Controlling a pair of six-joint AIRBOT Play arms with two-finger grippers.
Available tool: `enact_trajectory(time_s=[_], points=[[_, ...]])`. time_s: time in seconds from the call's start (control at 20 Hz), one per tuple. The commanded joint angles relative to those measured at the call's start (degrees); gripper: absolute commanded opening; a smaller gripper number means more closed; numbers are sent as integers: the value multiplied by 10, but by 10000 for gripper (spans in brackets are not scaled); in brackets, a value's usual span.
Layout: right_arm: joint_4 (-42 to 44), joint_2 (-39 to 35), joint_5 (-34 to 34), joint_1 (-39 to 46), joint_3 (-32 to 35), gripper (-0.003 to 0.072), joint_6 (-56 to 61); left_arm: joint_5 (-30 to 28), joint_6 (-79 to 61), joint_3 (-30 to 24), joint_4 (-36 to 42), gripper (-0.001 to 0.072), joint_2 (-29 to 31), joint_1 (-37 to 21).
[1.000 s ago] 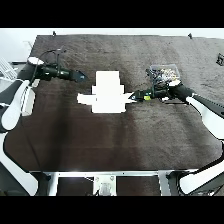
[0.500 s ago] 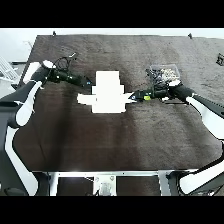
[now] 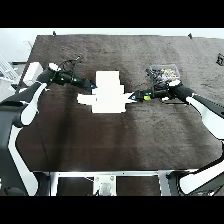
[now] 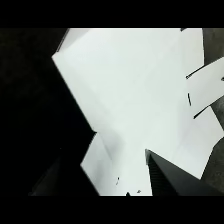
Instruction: Fold the box and place the chain.
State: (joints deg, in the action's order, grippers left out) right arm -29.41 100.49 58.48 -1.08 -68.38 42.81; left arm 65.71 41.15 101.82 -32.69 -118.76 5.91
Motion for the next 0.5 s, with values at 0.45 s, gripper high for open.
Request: enact_trajectory(time_s=[0.45], points=[[0,0,0,0,0,7,0,0,-26,8,65,583,-43,5]])
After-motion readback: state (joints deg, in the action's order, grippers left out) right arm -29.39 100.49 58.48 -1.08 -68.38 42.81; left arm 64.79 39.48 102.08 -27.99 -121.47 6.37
